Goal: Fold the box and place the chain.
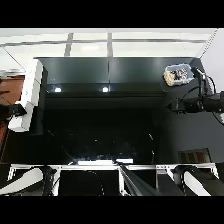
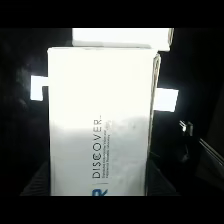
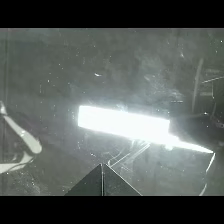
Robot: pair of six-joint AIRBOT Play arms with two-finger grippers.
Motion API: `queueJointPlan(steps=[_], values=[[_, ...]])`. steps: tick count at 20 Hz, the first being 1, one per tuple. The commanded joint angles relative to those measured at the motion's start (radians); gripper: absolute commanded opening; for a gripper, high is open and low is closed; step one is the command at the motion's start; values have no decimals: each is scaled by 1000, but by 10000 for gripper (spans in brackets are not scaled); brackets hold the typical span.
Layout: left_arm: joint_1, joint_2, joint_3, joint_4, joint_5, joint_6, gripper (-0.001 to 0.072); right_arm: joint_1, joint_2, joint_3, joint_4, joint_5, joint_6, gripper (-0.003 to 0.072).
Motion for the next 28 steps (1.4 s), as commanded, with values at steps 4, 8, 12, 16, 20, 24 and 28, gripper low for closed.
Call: queueJointPlan(steps=[4, 8, 12, 16, 20, 24, 28], values=[[-3, -48, 241, -179, -41, 2, 713, 3, 1, 0, 43, -7, 18, 24], [-3, -45, 449, -330, -186, -181, 237, 47, 1, 0, 43, -60, 10, 24], [-86, 85, 370, -518, -234, -186, 25, 205, 1, -20, 39, -272, -4, 23], [-357, 414, -7, -429, 60, -126, 25, 344, 0, -113, -109, -677, -5, 23], [-501, 653, -331, -241, 243, -176, 26, 322, -3, -153, -211, -717, -5, 24], [-500, 752, -411, -244, 230, -188, 27, 322, -3, -153, -211, -716, -5, 24], [-500, 754, -410, -248, 222, -188, 27, 322, -3, -153, -211, -716, -5, 24]])
